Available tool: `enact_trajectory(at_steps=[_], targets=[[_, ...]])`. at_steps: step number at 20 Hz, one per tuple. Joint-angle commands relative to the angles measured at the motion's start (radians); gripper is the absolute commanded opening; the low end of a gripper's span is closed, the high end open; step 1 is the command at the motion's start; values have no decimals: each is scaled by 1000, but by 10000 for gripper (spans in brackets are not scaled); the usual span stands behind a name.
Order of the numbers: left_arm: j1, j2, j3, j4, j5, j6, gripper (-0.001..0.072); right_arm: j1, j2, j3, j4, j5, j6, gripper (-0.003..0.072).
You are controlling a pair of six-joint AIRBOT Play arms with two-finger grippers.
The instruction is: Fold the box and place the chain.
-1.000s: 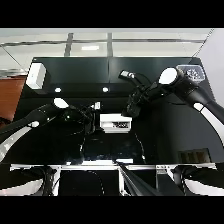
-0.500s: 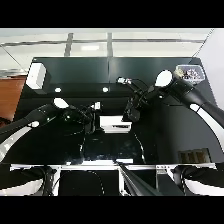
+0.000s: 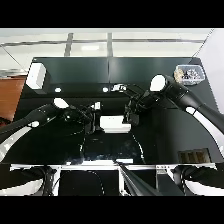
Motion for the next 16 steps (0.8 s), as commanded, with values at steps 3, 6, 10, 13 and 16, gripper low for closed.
enact_trajectory(at_steps=[3, 6, 10, 13, 16], targets=[[-1, -1, 1, 0, 0, 0, 489, 8, 15, 0, -32, -6, 11, 224], [-1, -1, 1, 0, 0, 0, 489, 8, 18, 0, -34, -6, 12, 190], [-1, -1, 1, 0, 0, 0, 489, 15, 18, 0, -34, -8, 12, 190], [-1, -1, 1, 0, 0, 0, 489, 32, 13, -1, -34, -25, 12, 190], [-1, -1, 1, 0, 0, 0, 489, 38, 12, -3, -36, -25, 12, 191]])
